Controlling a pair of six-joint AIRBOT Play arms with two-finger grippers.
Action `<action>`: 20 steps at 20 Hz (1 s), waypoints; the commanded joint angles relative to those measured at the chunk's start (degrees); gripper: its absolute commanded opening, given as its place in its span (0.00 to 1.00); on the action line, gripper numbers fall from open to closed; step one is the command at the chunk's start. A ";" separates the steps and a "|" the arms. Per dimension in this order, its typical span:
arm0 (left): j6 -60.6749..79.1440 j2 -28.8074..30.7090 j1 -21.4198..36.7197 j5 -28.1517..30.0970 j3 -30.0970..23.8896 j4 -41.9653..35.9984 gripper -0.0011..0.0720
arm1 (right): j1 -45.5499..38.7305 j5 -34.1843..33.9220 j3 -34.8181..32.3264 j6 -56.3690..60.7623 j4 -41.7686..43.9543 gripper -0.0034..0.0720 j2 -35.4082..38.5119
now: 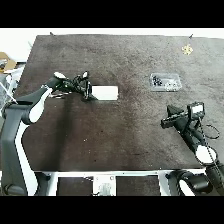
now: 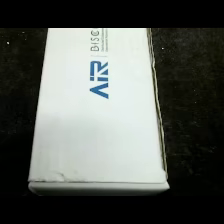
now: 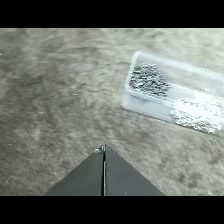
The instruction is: Fold the box and place the chain.
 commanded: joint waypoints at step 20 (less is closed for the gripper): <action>-58.82 11.37 33.73 41.48 12.15 15.93 0.03 | -0.07 -0.92 -0.96 0.22 -0.33 0.05 0.50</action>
